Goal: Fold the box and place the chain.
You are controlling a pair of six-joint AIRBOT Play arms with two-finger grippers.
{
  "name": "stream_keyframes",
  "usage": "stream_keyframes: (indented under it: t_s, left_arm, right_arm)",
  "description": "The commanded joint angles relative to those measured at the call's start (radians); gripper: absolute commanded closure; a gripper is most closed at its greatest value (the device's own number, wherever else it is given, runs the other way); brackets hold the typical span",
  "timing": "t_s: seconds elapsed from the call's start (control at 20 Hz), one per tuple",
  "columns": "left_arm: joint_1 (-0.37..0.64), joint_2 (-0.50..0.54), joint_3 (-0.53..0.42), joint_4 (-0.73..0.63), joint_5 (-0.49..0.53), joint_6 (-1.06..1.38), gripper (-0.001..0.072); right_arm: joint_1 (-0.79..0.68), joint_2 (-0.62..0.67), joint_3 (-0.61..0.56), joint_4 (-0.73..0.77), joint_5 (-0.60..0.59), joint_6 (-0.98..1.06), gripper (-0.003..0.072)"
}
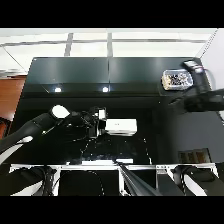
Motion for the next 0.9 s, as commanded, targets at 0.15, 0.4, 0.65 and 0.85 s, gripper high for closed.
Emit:
stream_keyframes:
  t_s: [0.15,0.4,0.65,0.85]
  left_arm:
    - [-0.025,0.105,0.1,0.037,-0.067,-0.179,0.0003]
    - [-0.133,-0.139,0.28,0.053,-0.046,-0.339,0.0003]
    - [-0.18,-0.317,0.447,0.145,-0.129,-0.528,0.0003]
    - [-0.187,-0.324,0.462,0.17,-0.155,-0.557,0.0003]
  right_arm:
    - [-0.091,0.071,-0.027,-0.101,0.004,0.05,0.0671]
    - [-0.091,0.07,-0.066,-0.047,-0.053,0.055,0.0671]
    - [-0.091,0.07,-0.066,-0.061,-0.059,0.058,0.0671]
    - [-0.091,0.07,-0.066,-0.061,-0.07,0.058,0.0671]
